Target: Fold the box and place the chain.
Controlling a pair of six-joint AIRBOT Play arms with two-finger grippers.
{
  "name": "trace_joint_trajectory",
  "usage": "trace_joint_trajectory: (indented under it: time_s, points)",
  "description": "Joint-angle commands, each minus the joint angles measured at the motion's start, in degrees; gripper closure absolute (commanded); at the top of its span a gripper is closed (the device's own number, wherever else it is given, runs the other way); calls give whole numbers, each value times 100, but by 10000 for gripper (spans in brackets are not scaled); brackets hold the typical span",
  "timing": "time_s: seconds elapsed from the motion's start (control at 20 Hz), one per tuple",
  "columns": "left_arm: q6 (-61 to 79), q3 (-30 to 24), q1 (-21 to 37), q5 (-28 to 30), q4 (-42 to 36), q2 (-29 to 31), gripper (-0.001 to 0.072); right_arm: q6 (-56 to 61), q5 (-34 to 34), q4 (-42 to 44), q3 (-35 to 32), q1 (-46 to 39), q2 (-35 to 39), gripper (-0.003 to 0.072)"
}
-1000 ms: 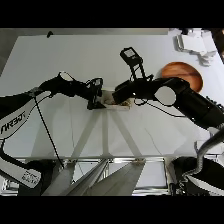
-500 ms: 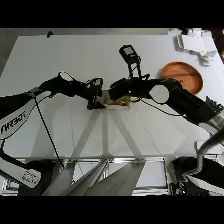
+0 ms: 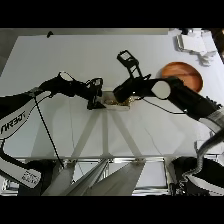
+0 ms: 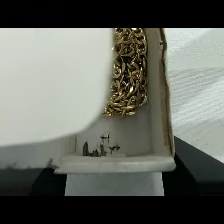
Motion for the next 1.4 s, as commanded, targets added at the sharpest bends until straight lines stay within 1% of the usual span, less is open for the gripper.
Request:
trace_joint_trajectory:
  time_s: [0.0,0.05,0.15,0.2,0.3,0.45,0.55,0.6,0.65,0.7,0.75,0.85,0.95,1.0,1.1,1.15,1.25,1.35]
  points:
    - [2,0,2,2,0,0,435,-1246,758,2,0,-988,232,267]
    - [2,0,2,0,0,0,435,-1517,916,7,-2,-1346,214,268]
    - [2,-2,2,2,0,0,435,-2057,986,7,-7,-1893,120,269]
    - [2,0,2,2,0,0,435,-2393,997,9,-11,-2068,35,269]
    - [2,-2,2,2,0,0,435,-3482,1167,247,-17,-2256,-245,270]
    - [2,-2,2,2,0,0,435,-5733,1545,1202,-17,-2299,-925,269]
    - [2,0,2,2,0,0,435,-7010,1744,1862,-17,-2293,-1399,257]
    - [2,0,2,2,0,0,435,-7547,1801,2109,-17,-2273,-1617,210]
    - [2,0,2,0,0,0,435,-7973,1812,2269,-17,-2236,-1794,135]
    - [2,0,2,0,-2,0,435,-8358,1814,2365,-17,-2173,-1965,106]
    - [2,-2,2,2,0,0,435,-8607,1803,2393,-17,-2105,-2098,106]
    - [2,0,2,2,0,0,435,-8723,1801,2398,-17,-1976,-2310,116]
    - [2,-2,2,0,0,0,435,-8723,1749,2398,-17,-1884,-2457,174]
    - [2,-2,2,2,0,0,435,-8723,1683,2398,-17,-1862,-2509,259]
    - [2,0,2,0,0,0,435,-8673,1615,2380,-17,-1847,-2535,644]
    - [2,-2,2,0,0,0,435,-8489,1604,2369,-17,-1847,-2518,676]
    - [2,0,2,0,0,0,435,-8000,1609,2234,-17,-1847,-2420,677]
    - [2,0,2,2,0,0,435,-7534,1672,1873,-17,-1847,-2173,677]
